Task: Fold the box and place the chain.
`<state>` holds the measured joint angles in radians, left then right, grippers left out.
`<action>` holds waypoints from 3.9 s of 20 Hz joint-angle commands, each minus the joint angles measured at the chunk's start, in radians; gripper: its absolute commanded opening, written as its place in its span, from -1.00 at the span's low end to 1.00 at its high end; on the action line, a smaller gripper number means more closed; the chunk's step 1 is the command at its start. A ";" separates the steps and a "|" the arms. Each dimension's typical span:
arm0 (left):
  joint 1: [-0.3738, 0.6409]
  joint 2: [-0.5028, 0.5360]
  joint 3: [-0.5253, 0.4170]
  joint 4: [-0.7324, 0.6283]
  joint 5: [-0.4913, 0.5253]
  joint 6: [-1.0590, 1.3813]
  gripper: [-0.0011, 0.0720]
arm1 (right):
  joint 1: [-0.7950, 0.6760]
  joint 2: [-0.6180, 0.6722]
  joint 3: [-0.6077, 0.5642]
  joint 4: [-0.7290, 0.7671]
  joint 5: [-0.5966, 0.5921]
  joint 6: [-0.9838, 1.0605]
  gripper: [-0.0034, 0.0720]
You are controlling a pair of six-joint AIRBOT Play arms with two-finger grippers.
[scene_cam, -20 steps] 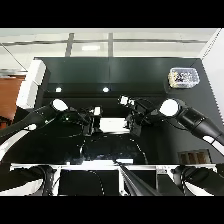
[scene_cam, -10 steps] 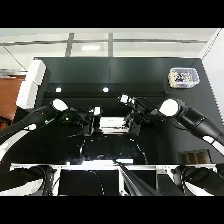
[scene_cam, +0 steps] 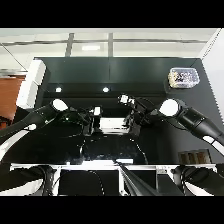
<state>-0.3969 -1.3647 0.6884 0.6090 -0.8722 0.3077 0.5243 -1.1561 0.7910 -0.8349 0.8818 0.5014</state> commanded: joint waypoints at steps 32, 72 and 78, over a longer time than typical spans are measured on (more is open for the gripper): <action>-0.001 0.000 0.000 0.000 0.001 -0.001 0.19 | -0.188 0.081 -0.023 0.125 0.439 0.520 -0.89; 0.039 0.188 0.013 0.140 -0.027 -0.224 0.99 | -0.449 0.412 -0.001 -0.367 0.428 0.878 -0.87; -0.091 0.214 0.106 0.135 -0.135 -0.451 0.97 | -0.520 0.429 -0.024 -0.322 0.286 0.902 -0.87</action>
<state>-0.4236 -1.1500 0.7483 0.7334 -0.9798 -0.0460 0.0338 -0.7460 0.7776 -1.1446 1.2278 1.3792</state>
